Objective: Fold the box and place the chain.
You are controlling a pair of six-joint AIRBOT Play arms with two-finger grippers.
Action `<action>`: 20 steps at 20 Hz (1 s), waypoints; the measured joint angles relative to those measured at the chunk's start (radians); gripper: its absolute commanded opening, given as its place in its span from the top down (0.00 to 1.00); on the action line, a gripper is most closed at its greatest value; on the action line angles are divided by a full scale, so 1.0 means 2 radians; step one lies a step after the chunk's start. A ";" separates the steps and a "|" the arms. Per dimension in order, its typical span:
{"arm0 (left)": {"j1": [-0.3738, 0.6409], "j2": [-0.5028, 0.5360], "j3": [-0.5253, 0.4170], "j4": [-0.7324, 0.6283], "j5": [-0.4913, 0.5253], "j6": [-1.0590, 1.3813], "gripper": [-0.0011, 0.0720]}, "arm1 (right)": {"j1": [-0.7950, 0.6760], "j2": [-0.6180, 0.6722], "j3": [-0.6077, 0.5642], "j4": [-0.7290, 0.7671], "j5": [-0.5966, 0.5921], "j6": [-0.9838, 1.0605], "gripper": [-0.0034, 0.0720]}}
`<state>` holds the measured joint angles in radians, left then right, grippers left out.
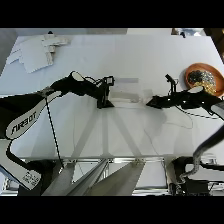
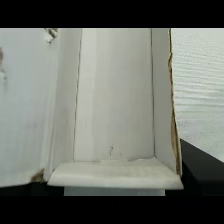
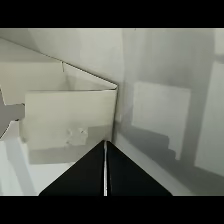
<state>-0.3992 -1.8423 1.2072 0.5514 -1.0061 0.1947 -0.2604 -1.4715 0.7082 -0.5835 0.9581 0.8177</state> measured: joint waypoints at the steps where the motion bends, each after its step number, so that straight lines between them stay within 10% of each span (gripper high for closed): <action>1: 0.000 0.000 0.000 0.000 0.000 0.000 0.61 | 0.005 -0.003 0.000 0.009 -0.001 -0.006 0.94; 9: 0.000 0.000 0.000 0.000 0.000 0.000 0.61 | 0.011 -0.003 0.000 0.076 0.011 -0.056 0.94; 20: 0.000 0.000 0.000 0.000 0.000 0.000 0.61 | -0.060 0.048 -0.010 -0.024 0.012 -0.033 0.95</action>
<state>-0.3992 -1.8423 1.2072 0.5510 -1.0061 0.1947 -0.3798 -1.3750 0.6876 -0.6319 0.9825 0.7525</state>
